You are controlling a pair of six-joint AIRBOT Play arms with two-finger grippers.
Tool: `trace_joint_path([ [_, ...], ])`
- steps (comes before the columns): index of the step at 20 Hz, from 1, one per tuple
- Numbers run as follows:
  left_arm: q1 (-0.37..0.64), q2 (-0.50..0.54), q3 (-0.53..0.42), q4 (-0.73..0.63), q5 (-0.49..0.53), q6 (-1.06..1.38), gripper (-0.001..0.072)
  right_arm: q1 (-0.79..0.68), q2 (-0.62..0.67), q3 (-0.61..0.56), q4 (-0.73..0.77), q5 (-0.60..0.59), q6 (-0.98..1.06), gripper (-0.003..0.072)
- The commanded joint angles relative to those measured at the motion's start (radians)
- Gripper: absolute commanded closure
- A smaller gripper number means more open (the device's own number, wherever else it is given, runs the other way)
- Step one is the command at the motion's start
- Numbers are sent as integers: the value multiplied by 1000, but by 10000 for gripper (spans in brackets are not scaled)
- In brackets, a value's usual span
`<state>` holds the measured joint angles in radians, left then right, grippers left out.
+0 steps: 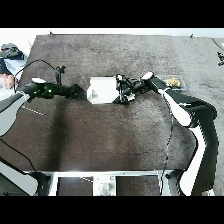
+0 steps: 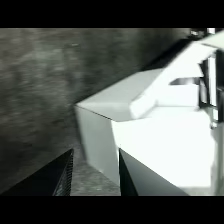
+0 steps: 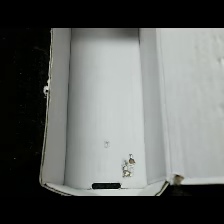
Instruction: Fold the box and place the chain.
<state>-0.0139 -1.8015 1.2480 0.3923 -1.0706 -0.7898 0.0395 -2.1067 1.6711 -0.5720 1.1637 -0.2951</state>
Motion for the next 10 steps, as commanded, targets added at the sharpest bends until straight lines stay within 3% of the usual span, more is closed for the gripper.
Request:
trace_joint_path([
  [1, -14, 1, 32, -2, -46, 5, 409, 1, -1, 0, 0, 0, 0, 312],
  [10, -102, 1, 148, 200, -57, -218, 409, 1, 0, 0, 0, 0, 0, 311],
])
